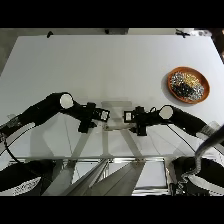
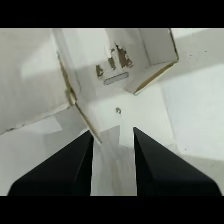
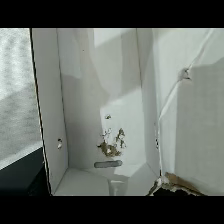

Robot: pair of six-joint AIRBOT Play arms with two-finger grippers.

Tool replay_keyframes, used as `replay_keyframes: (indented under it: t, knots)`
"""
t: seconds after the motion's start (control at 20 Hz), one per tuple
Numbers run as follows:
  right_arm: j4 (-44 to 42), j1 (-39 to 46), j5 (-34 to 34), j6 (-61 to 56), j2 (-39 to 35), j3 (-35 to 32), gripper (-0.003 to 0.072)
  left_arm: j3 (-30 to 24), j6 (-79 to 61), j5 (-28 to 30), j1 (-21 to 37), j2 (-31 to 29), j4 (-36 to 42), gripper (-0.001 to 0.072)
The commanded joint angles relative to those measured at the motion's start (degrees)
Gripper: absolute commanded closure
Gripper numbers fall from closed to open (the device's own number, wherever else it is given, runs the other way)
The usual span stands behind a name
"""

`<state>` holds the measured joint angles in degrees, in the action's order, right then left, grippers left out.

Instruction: Fold the box and place the chain.

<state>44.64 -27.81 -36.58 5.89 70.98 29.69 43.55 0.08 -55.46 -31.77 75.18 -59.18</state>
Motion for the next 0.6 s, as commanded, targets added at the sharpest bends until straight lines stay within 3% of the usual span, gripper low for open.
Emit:
replay_keyframes:
  t: [0.0, 0.55]
  knots:
    - [0.00, 0.02, 0.00, 0.00, -0.02, 0.04, 0.0281, 0.00, -0.04, -0.33, -0.94, 0.83, 0.85, 0.0437]
    - [0.00, 0.02, 0.00, 0.00, -0.02, 0.04, 0.0281, 0.00, -0.04, -1.09, -1.20, 0.72, 3.45, 0.0442]
